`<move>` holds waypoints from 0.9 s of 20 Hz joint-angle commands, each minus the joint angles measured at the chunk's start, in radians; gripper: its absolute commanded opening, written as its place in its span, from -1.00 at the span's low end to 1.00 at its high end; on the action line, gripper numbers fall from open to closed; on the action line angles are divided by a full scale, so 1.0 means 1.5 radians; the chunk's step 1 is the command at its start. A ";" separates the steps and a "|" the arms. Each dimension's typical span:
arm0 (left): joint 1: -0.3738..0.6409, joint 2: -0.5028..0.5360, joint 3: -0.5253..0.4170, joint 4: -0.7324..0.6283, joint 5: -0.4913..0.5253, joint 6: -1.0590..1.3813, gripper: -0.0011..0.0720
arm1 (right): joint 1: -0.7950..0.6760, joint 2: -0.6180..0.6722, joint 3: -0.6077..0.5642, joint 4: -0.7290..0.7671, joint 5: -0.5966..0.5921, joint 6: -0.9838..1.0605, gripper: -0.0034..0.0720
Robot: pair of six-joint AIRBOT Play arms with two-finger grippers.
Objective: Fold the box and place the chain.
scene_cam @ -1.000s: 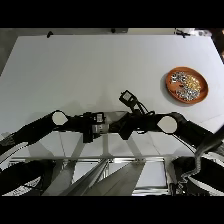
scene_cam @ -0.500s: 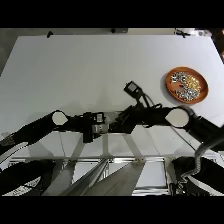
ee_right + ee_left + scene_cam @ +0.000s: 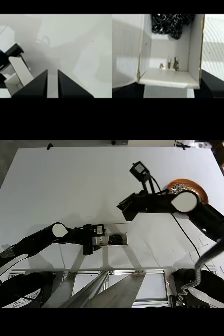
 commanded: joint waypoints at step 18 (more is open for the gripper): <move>-0.001 0.000 0.000 0.000 0.000 0.000 -0.55 | 0.123 -0.094 0.012 -0.110 0.214 -0.158 -0.17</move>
